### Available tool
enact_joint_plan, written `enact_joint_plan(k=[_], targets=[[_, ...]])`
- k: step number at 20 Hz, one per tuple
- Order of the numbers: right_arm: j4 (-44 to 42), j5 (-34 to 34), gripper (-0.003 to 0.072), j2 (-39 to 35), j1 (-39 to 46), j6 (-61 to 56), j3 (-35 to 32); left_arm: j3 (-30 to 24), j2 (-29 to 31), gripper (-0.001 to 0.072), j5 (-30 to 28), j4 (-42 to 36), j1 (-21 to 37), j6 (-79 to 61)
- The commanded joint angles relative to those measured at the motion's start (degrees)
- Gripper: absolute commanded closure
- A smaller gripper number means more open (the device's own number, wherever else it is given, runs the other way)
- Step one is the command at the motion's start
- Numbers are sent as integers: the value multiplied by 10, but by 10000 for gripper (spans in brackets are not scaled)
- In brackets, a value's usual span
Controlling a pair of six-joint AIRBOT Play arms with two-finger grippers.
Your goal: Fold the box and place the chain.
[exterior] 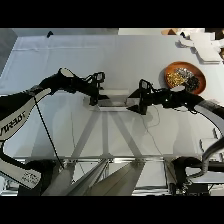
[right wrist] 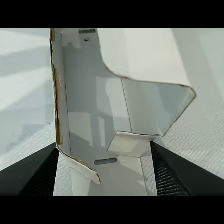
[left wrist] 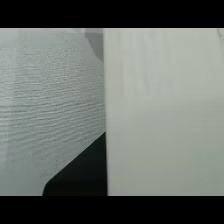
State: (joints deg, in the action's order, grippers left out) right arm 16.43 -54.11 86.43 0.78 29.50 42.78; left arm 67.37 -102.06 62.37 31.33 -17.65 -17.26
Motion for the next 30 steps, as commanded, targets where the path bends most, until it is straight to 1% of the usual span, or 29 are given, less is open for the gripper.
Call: enact_joint_plan(k=[1,5,12,18,24,27,30], targets=[[8,-6,58,9,1,5,5,0,0,698,0,0,0,-1],[48,-5,58,9,1,-27,5,0,0,698,0,0,0,-1],[37,6,58,9,1,-26,6,0,0,698,0,0,0,-1],[37,7,58,9,1,-24,24,0,0,698,0,0,0,-1],[38,-13,58,21,1,-9,28,0,0,698,0,0,0,-1],[53,-53,58,40,1,-20,58,0,0,698,0,0,0,-1],[63,-52,58,50,1,-32,70,0,0,698,0,0,0,-1]])
